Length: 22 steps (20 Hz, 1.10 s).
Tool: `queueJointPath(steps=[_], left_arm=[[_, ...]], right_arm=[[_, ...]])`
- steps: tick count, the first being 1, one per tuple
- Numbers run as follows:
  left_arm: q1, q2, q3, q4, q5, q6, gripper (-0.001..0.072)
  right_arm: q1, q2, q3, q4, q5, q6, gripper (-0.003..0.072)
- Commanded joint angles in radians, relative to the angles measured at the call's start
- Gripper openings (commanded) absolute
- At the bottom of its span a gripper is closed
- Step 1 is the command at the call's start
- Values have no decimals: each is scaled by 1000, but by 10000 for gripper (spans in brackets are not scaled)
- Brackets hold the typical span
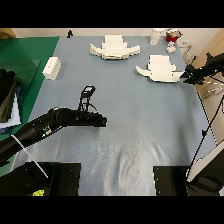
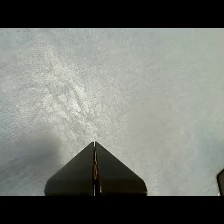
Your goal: Fold the box.
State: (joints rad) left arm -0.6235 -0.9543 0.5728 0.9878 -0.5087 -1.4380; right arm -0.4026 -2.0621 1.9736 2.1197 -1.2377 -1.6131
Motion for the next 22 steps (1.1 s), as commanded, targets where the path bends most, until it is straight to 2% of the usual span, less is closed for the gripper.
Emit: queueJointPath(steps=[1,3,4,5,8,9,15,18,22], left_arm=[[1,0,0,0,-18,0,15],[1,0,0,0,-18,0,15],[1,0,0,0,-18,0,15],[1,0,0,0,-18,0,15],[1,0,0,0,-18,0,15],[1,0,0,0,-18,0,15],[1,0,0,0,-18,-1,15],[1,0,0,-19,-40,-3,15],[2,0,1,-49,-93,-3,15]], right_arm=[[18,-61,65,61,0,-33,284],[25,-62,65,62,18,-45,283],[25,-62,65,62,18,-45,240],[24,-62,65,62,18,-45,157],[25,-62,65,62,0,-45,136],[25,-62,65,63,-13,-44,2],[42,-14,39,169,-185,-89,0],[89,97,-98,189,-188,-101,0],[190,330,-410,189,-152,-127,0]])
